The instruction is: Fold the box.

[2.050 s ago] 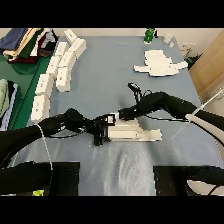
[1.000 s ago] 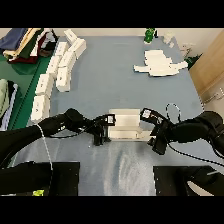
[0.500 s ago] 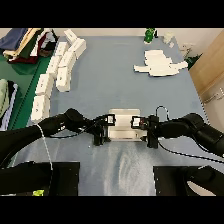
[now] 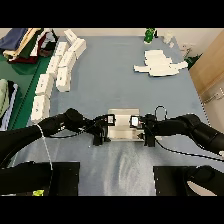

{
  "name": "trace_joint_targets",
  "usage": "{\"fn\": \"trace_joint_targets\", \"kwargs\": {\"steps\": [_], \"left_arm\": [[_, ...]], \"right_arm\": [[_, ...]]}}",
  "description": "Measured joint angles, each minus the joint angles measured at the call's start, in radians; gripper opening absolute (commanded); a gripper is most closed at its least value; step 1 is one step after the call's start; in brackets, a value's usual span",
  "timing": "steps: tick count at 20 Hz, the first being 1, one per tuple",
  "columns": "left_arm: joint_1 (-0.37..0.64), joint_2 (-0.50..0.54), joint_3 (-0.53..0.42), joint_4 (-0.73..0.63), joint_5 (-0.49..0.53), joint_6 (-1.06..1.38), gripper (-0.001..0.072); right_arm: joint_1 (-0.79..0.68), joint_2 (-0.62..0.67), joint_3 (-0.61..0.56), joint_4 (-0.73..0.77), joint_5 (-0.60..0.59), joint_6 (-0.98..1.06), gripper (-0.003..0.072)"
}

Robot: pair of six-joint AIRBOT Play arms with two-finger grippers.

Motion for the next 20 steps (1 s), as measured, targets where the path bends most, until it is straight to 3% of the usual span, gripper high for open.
{"fn": "trace_joint_targets", "kwargs": {"steps": [5,7,9,10,15,18,19,20], "left_arm": [[0.0,0.0,0.0,-0.002,0.0,0.0,0.0472],[0.0,0.0,0.0,-0.002,0.0,0.0,0.0472],[0.0,0.0,0.0,-0.002,0.0,0.0,0.0471],[0.0,0.0,0.0,-0.002,0.0,0.0,0.0471],[0.0,0.0,0.0,-0.002,0.0,0.0,0.0472],[0.0,0.0,0.0,-0.002,0.0,0.0,0.0472],[0.0,0.0,0.0,-0.002,0.0,0.0,0.0472],[0.0,0.0,0.0,-0.002,0.0,-0.001,0.0471]], "right_arm": [[0.001,-0.014,0.0,0.047,0.003,-0.022,0.02],[0.001,-0.016,0.0,0.053,0.002,-0.025,0.022],[0.001,-0.017,0.0,0.061,0.002,-0.026,0.0568],[0.001,-0.018,0.0,0.066,0.001,-0.027,0.0661],[0.0,-0.023,0.0,0.084,0.001,-0.029,0.0662],[0.0,-0.024,0.0,0.09,0.0,-0.029,0.063],[0.0,-0.024,0.0,0.09,0.0,-0.026,0.0449],[0.0,-0.022,0.0,0.09,0.0,-0.01,0.0201]]}}
